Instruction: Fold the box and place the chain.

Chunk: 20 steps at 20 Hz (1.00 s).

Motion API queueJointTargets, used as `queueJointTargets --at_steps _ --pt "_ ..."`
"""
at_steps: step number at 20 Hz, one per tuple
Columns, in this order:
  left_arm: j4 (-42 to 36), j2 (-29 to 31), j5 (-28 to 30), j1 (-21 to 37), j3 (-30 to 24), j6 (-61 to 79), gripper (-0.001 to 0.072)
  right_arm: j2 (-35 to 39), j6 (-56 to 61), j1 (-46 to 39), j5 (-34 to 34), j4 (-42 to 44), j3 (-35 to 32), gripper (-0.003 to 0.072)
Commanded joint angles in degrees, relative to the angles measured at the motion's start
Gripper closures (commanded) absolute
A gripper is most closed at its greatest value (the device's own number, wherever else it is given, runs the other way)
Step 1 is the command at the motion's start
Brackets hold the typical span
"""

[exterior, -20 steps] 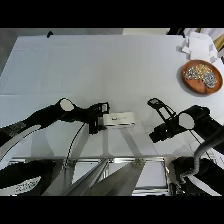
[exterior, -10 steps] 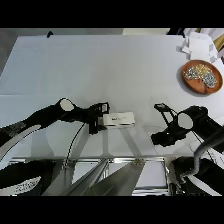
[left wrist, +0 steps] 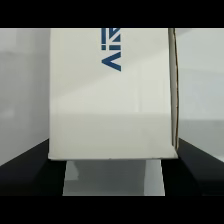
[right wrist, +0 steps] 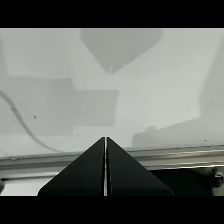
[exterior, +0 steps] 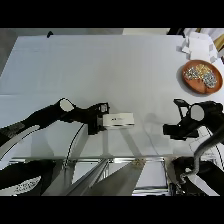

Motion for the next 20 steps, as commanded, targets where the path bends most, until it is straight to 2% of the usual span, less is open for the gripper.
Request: queueJointTargets --at_steps 1,5,11,15,20 --pt "3.9 4.2 1.4 1.9 0.1 -8.3 0.0706 0.0 -1.9 -7.5 0.7 -0.9 0.0 0.0670" --pt "11.7 14.2 1.0 8.5 0.1 -30.3 0.0707 0.0 -1.9 -7.8 0.8 -0.6 0.0 0.0670" --pt "40.5 29.2 -1.2 22.7 0.1 -60.5 0.0708 0.0 -1.9 -7.8 0.7 -0.6 0.0 0.0670" --pt "43.6 33.8 -5.3 35.1 0.1 -67.6 0.0707 0.0 -1.9 -7.8 0.8 -0.6 0.0 0.0670" --pt "43.8 33.2 -6.8 45.0 -1.9 -72.6 0.0707 0.0 -1.9 -7.8 0.8 -0.6 0.0 0.0670"
